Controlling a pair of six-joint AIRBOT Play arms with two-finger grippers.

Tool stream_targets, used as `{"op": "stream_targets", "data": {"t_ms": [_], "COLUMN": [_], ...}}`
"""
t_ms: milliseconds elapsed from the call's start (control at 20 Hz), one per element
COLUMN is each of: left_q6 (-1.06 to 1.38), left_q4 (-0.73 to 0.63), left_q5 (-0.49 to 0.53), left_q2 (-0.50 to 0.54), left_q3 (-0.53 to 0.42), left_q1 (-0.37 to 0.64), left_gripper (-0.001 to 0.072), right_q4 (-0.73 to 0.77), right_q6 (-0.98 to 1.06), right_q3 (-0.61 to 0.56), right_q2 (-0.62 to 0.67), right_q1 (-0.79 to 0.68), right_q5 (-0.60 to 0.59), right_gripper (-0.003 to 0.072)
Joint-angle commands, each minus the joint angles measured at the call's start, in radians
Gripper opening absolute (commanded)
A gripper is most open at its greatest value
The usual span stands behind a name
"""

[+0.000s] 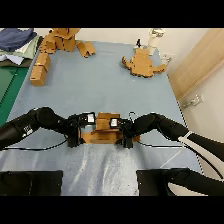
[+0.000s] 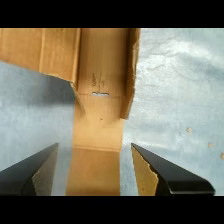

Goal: Fold the box.

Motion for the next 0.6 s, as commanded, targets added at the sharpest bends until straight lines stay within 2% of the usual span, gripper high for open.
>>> {"op": "stream_targets", "data": {"t_ms": [0,200,550], "left_q6": [0.098,0.177,0.178], "left_q4": [-0.093,-0.124,-0.212], "left_q5": [0.035,0.038,0.039], "left_q2": [-0.038,-0.067,-0.073], "left_q3": [-0.001,-0.001,-0.001], "left_q1": [0.0,0.0,-0.006], "left_gripper": [0.0703,0.0703,0.0702], "right_q4": [0.0,0.0,0.0], "right_q6": [0.0,0.001,0.0], "right_q3": [0.001,0.001,0.001], "right_q2": [0.0,0.0,0.0], "right_q1": [-0.001,-0.001,-0.001], "right_q5": [0.0,0.0,0.0], "right_gripper": [0.0502,0.0502,0.0502]}}
